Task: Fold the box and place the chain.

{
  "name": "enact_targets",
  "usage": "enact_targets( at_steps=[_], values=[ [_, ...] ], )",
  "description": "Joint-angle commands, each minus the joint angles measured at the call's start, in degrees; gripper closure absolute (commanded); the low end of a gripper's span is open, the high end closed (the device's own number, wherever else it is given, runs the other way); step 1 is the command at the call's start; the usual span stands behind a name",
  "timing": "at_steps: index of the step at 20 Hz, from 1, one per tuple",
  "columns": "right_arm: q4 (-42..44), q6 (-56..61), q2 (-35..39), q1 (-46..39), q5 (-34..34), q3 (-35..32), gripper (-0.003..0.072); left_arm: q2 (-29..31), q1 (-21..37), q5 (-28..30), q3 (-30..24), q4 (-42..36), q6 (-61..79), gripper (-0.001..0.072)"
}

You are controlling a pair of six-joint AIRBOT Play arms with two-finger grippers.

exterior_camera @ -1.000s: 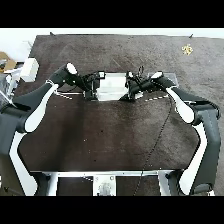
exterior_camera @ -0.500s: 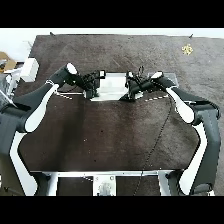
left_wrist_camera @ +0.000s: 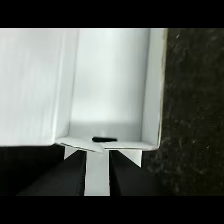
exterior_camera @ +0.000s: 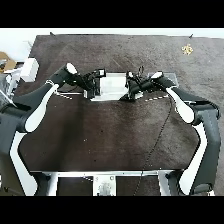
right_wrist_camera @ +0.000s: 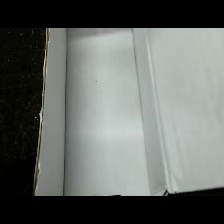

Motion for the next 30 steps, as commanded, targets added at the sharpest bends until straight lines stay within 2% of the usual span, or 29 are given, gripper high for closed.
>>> enact_targets(
  at_steps=[1, 6, 15, 16, 17, 19, 20, 25, 26, 28, 29, 30],
  values=[
    [0.0, 0.0, 0.0, 0.0, 0.0, 0.0, 0.0210, -0.4, 0.0, -0.3, 0.0, -4.9, 1.8, 0.0557],
    [0.0, 0.0, 0.0, 0.0, 0.0, 0.0, 0.0210, -0.7, 0.0, 1.1, 0.0, -8.8, 4.4, 0.0557],
    [0.0, 0.0, 0.0, 0.0, 0.0, 0.0, 0.0210, -1.3, 0.0, 0.2, -0.2, -9.9, 4.4, 0.0548],
    [0.0, 0.0, 0.0, 0.0, 0.0, 0.0, 0.0210, -1.3, 0.0, -0.5, -0.2, -9.9, 4.4, 0.0432],
    [0.0, 0.0, 0.0, 0.0, 0.0, 0.0, 0.0210, -1.3, 0.0, -0.9, -0.2, -9.7, 4.3, 0.0250],
    [0.0, 0.0, 0.0, 0.0, 0.0, 0.0, 0.0210, -1.3, 0.0, -0.9, -0.2, -9.4, 3.9, 0.0032],
    [0.0, 0.0, 0.0, 0.0, 0.0, 0.0, 0.0210, -1.3, 0.0, -0.8, -0.2, -9.2, 3.9, -0.0011],
    [0.0, 0.0, 0.0, 0.0, 0.0, 0.0, 0.0210, -1.3, 0.0, 2.2, -0.1, -9.3, 3.9, -0.0011],
    [0.0, 0.0, 0.0, 0.0, 0.0, 0.0, 0.0210, -1.3, 0.0, 2.3, -0.1, -9.3, 3.9, 0.0019],
    [0.0, 0.0, 0.0, 0.0, 0.0, 0.0, 0.0210, -1.2, 0.2, 2.5, -0.1, -9.2, 3.9, 0.0438],
    [0.0, 0.0, 0.0, 0.0, 0.0, 0.0, 0.0210, -1.2, 0.5, 2.3, -0.1, -9.3, 3.8, 0.0601],
    [0.0, 0.0, 0.0, 0.0, 0.0, 0.0, 0.0210, -0.9, 1.2, 2.1, -0.1, -9.2, 3.0, 0.0683]
  ],
)
